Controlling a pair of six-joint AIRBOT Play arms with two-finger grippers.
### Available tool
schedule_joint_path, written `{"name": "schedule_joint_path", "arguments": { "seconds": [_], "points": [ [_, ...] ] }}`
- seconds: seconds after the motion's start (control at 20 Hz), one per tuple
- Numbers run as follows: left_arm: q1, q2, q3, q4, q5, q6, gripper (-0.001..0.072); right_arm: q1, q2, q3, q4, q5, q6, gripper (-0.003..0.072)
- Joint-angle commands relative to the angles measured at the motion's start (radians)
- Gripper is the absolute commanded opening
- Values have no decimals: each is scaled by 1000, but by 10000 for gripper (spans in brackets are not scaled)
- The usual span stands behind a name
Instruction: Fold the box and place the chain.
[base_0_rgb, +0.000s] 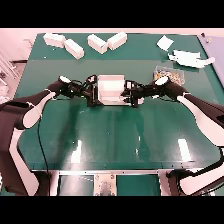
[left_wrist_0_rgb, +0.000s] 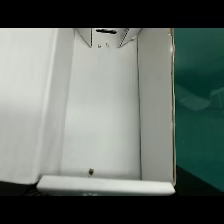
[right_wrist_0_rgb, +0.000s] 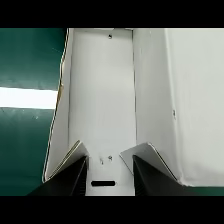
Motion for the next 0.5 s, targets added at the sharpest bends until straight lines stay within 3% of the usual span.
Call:
{"name": "schedule_joint_path", "arguments": {
  "seconds": [0.0, 0.1, 0.2, 0.25, 0.35, 0.45],
  "points": [
    [-1, -1, 0, -3, 3, -3, 627, 5, -11, 0, 17, 3, -28, 378],
    [-1, 0, 0, -3, 3, -3, 628, 5, -19, 0, 48, 3, -69, 383],
    [-1, -1, 0, -3, 3, -3, 627, 4, -26, 0, 64, 3, -111, 458],
    [-1, 0, 0, -3, 3, -3, 627, 4, -29, 0, 64, 2, -119, 549],
    [-1, -1, 0, -3, 3, -3, 627, 2, -37, 1, 63, 2, -119, 635],
    [-1, -1, 0, -3, 3, -3, 627, -4, -37, 1, 63, 2, -119, 635]
  ]
}}
